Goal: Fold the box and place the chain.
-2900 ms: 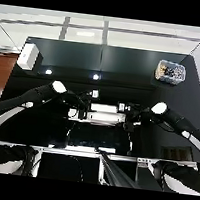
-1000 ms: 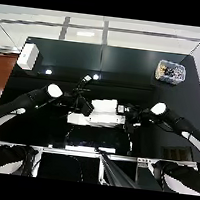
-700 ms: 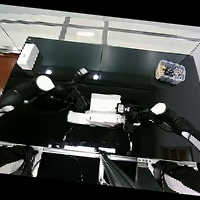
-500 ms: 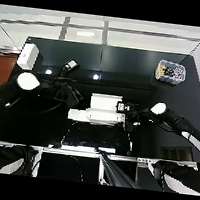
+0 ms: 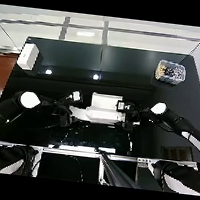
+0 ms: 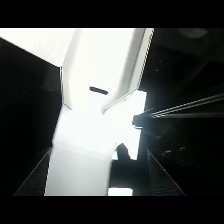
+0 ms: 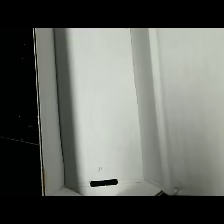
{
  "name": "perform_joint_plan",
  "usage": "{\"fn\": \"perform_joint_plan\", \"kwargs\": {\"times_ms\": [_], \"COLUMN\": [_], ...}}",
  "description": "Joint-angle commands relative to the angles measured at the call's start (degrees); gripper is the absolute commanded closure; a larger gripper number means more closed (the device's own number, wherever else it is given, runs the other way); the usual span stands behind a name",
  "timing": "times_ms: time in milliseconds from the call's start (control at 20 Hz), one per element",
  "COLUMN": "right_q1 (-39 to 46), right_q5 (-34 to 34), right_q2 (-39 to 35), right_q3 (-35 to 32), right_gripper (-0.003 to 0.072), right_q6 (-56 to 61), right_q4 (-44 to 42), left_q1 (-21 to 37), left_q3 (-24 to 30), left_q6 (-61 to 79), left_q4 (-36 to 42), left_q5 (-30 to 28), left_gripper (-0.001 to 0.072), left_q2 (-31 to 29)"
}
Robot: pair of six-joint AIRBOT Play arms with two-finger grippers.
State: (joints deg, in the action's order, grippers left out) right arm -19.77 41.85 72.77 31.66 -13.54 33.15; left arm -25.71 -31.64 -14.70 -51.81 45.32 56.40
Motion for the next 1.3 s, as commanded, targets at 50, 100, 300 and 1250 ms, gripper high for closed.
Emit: {"fn": "perform_joint_plan", "kwargs": {"times_ms": [50,100,300,1250], "right_q1": [0.00,0.00,0.00,0.00], "right_q5": [-0.07,-0.07,-0.07,-0.07], "right_q2": [0.02,0.02,0.02,0.02], "right_q3": [0.02,0.02,0.02,0.02], "right_gripper": [0.0629,0.0629,0.0629,0.0629], "right_q6": [0.02,0.02,0.02,0.02], "right_q4": [-0.07,-0.07,-0.07,-0.07], "left_q1": [-1.20,-1.20,-2.71,-5.09], "left_q3": [-0.81,-1.57,-2.75,-4.85], "left_q6": [13.07,13.05,16.81,19.15], "left_q4": [0.33,0.96,6.60,25.51], "left_q5": [-5.73,-5.92,-6.10,-4.70], "left_gripper": [0.0005,0.0006,0.0016,0.0482], "left_q2": [5.51,7.21,10.93,17.31]}}
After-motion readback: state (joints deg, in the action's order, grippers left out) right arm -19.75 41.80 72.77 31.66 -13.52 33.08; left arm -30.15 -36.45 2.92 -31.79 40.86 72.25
